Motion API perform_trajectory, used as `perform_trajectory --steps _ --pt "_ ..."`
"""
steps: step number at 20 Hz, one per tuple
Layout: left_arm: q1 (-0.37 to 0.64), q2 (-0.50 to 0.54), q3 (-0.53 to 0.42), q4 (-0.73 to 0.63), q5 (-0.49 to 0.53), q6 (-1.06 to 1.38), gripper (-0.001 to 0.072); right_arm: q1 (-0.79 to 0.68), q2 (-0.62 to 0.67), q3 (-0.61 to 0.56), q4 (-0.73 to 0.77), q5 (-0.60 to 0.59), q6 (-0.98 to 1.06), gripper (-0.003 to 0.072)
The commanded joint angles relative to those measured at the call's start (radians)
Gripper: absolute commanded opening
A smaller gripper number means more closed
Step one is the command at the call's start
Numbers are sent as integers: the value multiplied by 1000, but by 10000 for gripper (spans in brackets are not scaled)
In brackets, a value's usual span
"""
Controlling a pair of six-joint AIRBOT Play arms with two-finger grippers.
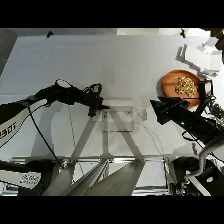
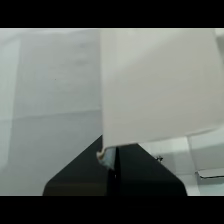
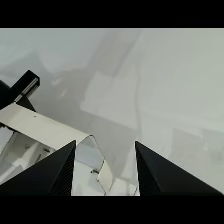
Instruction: Fold the box and place the chain.
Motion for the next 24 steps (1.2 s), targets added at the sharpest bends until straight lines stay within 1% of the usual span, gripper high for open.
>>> perform_trajectory --steps 1,11,13,15,17,21,22,23,24 --pt "-5 -15 1 23 7 -7 7 1 0 0 1 0 1 405" --pt "-4 -14 1 26 7 -7 8 1 0 0 2 0 -4 405" --pt "-4 -14 1 26 7 -7 8 1 1 8 8 23 -59 405" --pt "-4 -14 1 26 8 -7 8 1 1 51 14 117 -212 407" --pt "-4 -14 1 26 7 -7 8 1 1 85 32 217 -415 414" --pt "-4 -14 1 26 7 -7 8 1 0 85 117 381 -883 423" --pt "-4 -14 1 26 7 -7 8 1 0 85 131 408 -942 459" --pt "-4 -14 1 26 7 -7 8 1 0 85 132 426 -985 460" --pt "-4 -14 1 26 7 -7 8 1 -2 85 126 432 -1025 481"
